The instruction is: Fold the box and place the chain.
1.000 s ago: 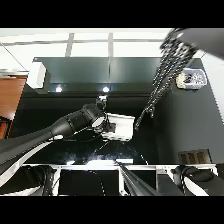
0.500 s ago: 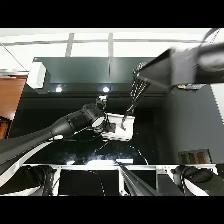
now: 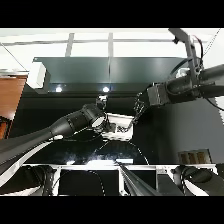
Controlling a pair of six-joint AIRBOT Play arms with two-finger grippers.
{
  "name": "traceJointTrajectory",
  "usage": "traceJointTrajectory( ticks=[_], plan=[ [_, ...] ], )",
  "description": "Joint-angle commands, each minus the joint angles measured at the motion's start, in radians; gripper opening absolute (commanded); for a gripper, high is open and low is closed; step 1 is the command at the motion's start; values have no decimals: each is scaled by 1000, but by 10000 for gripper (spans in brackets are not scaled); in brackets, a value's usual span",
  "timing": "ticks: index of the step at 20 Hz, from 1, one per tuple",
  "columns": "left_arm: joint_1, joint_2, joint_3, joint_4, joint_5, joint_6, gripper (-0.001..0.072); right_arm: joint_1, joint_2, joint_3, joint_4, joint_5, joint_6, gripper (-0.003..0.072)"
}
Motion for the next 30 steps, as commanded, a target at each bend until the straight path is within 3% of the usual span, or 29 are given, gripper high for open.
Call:
traceJointTrajectory(
  ticks=[1, 6, 14, 18, 22, 26, 27, 28, 29, 30],
  plan=[
    [1, 0, 0, 1, 0, 0, 25, 10, 0, -57, -23, 29, 17, 13],
    [1, 0, 0, 1, 0, 0, 25, 56, -1, -194, 171, -143, -51, 13],
    [1, 0, 0, 0, 0, 0, 25, 66, -8, -221, 152, -142, -49, 12],
    [1, 0, 0, 0, 0, 0, 25, 92, -8, -316, 130, -155, -41, 13],
    [1, 0, 0, 1, 0, 0, 25, 119, -35, -436, 118, -254, -41, 14],
    [1, 0, 0, 1, 0, 0, 25, 119, -39, -473, 84, -364, -40, 17],
    [1, 0, 0, 0, 0, 0, 25, 119, -39, -473, 87, -373, -40, 87],
    [1, 0, 0, 0, 0, 0, 25, 119, -39, -473, 87, -373, -40, 291],
    [1, 0, 0, 0, 0, 0, 25, 118, -39, -472, 86, -365, -40, 397],
    [1, 0, 0, 0, 0, 0, 25, 111, -39, -469, 86, -349, -41, 397]
  ],
)
